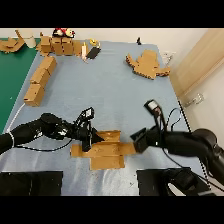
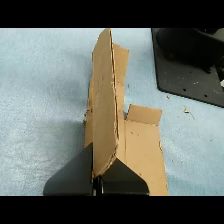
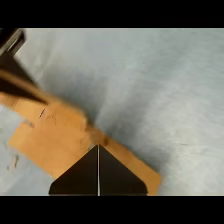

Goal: Fold the box.

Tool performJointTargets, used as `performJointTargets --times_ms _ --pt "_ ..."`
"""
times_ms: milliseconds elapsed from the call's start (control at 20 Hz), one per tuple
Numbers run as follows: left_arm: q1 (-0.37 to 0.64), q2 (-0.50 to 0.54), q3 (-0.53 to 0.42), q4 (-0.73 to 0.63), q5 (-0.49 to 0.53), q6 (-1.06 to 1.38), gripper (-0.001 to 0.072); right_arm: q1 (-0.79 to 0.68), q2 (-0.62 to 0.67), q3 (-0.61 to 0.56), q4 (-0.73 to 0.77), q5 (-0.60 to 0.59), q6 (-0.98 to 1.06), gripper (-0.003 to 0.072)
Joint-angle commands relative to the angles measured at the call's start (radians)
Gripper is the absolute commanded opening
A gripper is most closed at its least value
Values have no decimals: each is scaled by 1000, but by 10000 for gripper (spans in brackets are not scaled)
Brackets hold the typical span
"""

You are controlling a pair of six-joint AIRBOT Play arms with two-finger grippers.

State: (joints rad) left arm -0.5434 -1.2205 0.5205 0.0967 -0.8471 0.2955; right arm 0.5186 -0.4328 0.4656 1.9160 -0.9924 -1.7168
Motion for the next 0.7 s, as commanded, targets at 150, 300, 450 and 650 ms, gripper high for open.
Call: performJointTargets --times_ms 150,300,450,650 --pt "1 0 0 0 0 0 12 470 10 -115 -214 -33 61 -2" --pt "1 0 0 0 0 0 12 684 -11 -132 -406 -1 219 -2" --pt "1 0 0 0 0 0 12 884 -11 -174 -574 134 367 -2" --pt "1 0 0 0 0 0 12 1017 -79 -197 -768 158 427 365"
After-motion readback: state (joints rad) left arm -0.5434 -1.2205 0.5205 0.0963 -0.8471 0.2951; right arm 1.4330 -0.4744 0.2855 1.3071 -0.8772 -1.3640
